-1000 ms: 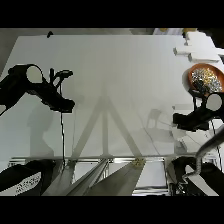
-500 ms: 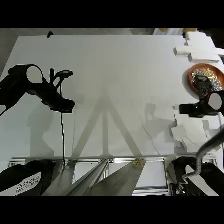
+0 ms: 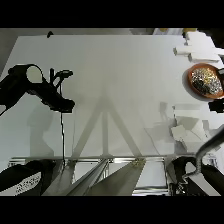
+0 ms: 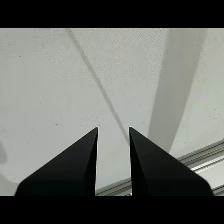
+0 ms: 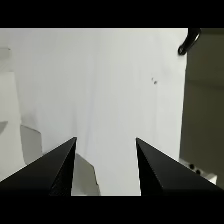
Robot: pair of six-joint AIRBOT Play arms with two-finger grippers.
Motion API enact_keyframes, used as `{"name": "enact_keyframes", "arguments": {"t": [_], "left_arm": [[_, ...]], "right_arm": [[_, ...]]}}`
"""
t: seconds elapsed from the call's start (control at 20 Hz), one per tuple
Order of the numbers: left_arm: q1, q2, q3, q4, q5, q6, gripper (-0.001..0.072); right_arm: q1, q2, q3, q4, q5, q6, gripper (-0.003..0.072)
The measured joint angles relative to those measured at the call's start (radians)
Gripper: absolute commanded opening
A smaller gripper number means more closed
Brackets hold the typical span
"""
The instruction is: Fold the box and place the chain.
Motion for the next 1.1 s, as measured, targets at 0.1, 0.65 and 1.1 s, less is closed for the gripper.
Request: {"name": "enact_keyframes", "arguments": {"t": [0.1, 0.65, 1.1], "left_arm": [[0.000, 0.000, 0.000, 0.000, 0.000, 0.000, 0.0205], [0.000, 0.000, 0.000, 0.000, 0.000, 0.000, 0.0205], [0.000, 0.000, 0.000, 0.000, 0.000, 0.000, 0.0205]], "right_arm": [[-0.070, -0.042, 0.000, 0.058, 0.017, -0.052, 0.0417], [-0.228, -0.213, 0.001, 0.121, 0.137, -0.142, 0.0220], [-0.128, -0.175, 0.001, 0.142, 0.226, -0.127, 0.0013]]}}
